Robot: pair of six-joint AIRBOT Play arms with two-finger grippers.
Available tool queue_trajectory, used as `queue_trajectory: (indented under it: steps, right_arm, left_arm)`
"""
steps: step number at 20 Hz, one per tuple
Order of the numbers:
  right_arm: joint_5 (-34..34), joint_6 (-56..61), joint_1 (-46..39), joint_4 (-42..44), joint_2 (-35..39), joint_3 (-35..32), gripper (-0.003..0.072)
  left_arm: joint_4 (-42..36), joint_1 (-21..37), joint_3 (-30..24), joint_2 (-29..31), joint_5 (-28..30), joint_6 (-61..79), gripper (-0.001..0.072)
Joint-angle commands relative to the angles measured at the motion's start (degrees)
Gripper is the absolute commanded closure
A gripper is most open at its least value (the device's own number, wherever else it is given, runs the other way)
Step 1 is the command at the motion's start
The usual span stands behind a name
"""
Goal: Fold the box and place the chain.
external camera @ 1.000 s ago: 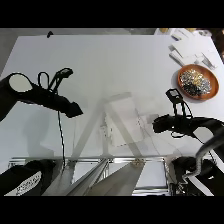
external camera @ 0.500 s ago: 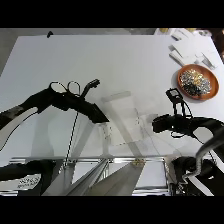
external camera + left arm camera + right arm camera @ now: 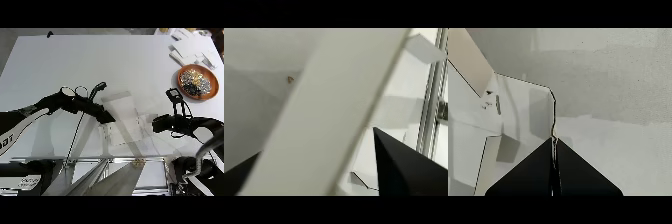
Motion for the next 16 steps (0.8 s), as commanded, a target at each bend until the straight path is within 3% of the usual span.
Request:
queue_trajectory:
  steps: [1, 4, 5, 9, 10, 12, 13, 16]
  right_arm:
    - [0.0, 0.0, 0.1, 0.0, 0.0, 0.0, 0.0666]
    - [0.1, 0.0, 0.1, 0.0, 0.0, 0.0, 0.0666]
    - [0.1, 0.0, 0.1, 0.0, 0.0, 0.0, 0.0666]
    - [0.2, 0.0, 0.1, 0.3, 0.0, 0.0, 0.066]
    - [0.2, 0.0, 0.1, 0.3, 0.0, 0.0, 0.0576]
    - [0.3, -0.1, 0.1, 0.5, 0.3, 0.6, 0.0288]
    - [0.4, -0.3, 0.1, 0.5, 0.5, 1.4, 0.0206]
    - [0.7, -0.7, 0.1, -0.2, 1.0, 5.3, 0.0203]
  left_arm:
    - [3.3, -1.7, 0.0, -0.2, 0.3, 0.7, 0.0394]
    - [3.3, -1.6, 0.0, 0.2, 2.1, 0.8, 0.0657]
    - [3.3, -1.6, 0.0, 0.3, 2.5, 0.9, 0.0707]
    - [3.5, -1.6, 0.0, 1.5, 3.3, 7.5, 0.0708]
    - [4.2, -1.7, 0.2, 2.2, 3.6, 9.2, 0.0708]
    - [8.9, -1.7, 1.7, 3.9, 3.7, 9.9, 0.0709]
    - [12.2, -2.0, 2.6, 4.6, 3.7, 9.4, 0.0709]
    - [22.5, -5.4, 3.5, 6.7, 6.7, 8.7, 0.0709]
